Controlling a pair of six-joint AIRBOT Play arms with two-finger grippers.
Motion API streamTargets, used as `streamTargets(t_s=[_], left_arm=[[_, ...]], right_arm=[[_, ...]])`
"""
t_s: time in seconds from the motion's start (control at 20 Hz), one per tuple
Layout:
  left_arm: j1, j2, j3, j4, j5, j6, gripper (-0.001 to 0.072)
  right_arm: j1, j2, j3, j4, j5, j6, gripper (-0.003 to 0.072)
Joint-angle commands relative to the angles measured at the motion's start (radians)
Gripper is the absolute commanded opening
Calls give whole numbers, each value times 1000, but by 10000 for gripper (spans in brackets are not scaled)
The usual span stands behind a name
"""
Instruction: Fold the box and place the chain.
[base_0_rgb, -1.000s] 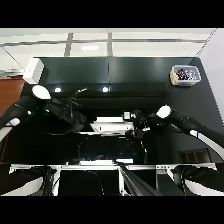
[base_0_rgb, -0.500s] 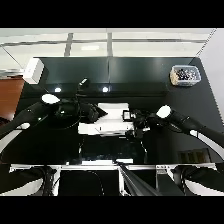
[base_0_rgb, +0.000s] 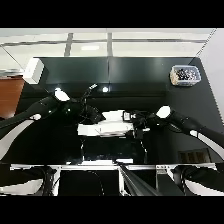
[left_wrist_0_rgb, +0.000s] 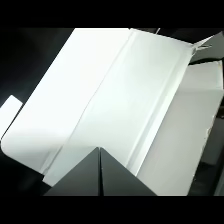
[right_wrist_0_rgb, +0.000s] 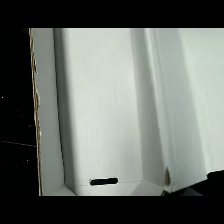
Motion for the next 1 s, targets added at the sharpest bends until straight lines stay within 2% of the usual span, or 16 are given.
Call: streamTargets(t_s=[0.0,0.2,0.3,0.4,0.5,0.55,0.6,0.65,0.7,0.85,0.9,0.95], left_arm=[[36,38,56,23,-15,-24,25],[135,219,50,19,-34,-40,25],[198,326,-27,-66,-14,8,26],[225,408,-151,-152,-24,190,28],[220,428,-246,-109,-79,394,28],[207,426,-280,-50,-90,513,52],[187,425,-306,13,-75,615,218],[161,425,-324,76,-30,711,481],[135,422,-330,127,28,724,711],[55,402,-326,276,217,724,707],[40,392,-323,282,253,724,707],[38,374,-314,266,244,724,705]], right_arm=[[0,0,0,1,-4,4,171],[0,0,0,1,-4,4,171],[0,0,0,1,-4,4,171],[0,0,0,1,-4,4,171],[0,0,0,0,-4,4,171],[0,0,0,1,-4,4,171],[0,0,0,1,-4,4,171],[0,0,0,1,-4,4,171],[0,0,0,1,-4,4,171],[0,0,0,1,-4,4,172],[0,0,0,1,-4,4,171],[0,0,0,1,-4,4,171]])
